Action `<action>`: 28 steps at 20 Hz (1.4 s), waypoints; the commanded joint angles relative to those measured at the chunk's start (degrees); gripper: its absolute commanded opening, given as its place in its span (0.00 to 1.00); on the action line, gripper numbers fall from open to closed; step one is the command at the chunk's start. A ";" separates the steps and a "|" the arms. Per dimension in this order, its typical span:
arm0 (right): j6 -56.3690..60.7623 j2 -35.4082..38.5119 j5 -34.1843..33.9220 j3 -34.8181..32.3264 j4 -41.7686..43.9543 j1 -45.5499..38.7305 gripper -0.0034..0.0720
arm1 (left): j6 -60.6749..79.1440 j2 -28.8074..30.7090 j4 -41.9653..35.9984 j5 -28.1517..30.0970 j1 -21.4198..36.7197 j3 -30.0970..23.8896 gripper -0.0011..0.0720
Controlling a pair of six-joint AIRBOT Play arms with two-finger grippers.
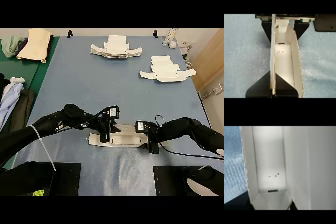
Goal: Fold the box.
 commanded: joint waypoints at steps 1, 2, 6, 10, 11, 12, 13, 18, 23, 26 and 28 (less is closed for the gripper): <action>0.02 -0.02 0.92 -0.04 -0.39 0.07 0.77 | 0.02 0.02 0.02 0.04 -0.02 0.00 0.03; 0.02 0.00 1.53 -0.04 -0.35 0.09 0.77 | 0.02 0.02 0.00 0.04 -0.02 0.00 0.03; 0.04 0.00 1.73 -0.04 -0.35 0.09 0.77 | 0.04 0.02 0.02 0.04 -0.02 0.00 0.03; 0.04 -0.02 1.88 -0.07 -0.35 0.09 0.77 | 0.02 0.02 0.02 0.04 -0.02 0.00 0.03; 0.04 -0.02 1.88 -0.07 -0.37 0.09 0.77 | 0.02 0.02 0.02 0.04 -0.02 0.00 0.03; 0.04 -0.02 1.86 -0.07 -0.37 0.09 0.77 | 0.02 0.02 0.00 0.04 -0.02 0.00 0.03; 0.04 -0.02 1.86 -0.07 -0.37 0.09 0.77 | 0.04 0.02 0.02 0.04 -0.02 0.00 0.03; 0.04 -0.02 1.86 -0.07 -0.42 0.09 0.77 | 0.02 0.02 0.00 0.04 -0.02 0.00 0.03; 0.04 0.00 1.20 -0.04 -0.37 0.09 0.77 | 0.02 0.02 0.02 0.04 -0.02 0.00 0.03; 0.04 0.00 1.16 -0.04 -0.39 0.09 0.77 | 0.02 0.02 0.02 0.04 -0.02 0.00 0.03; 0.04 0.00 1.16 -0.04 -0.39 0.09 0.77 | 0.02 0.02 0.02 0.04 -0.02 0.00 0.03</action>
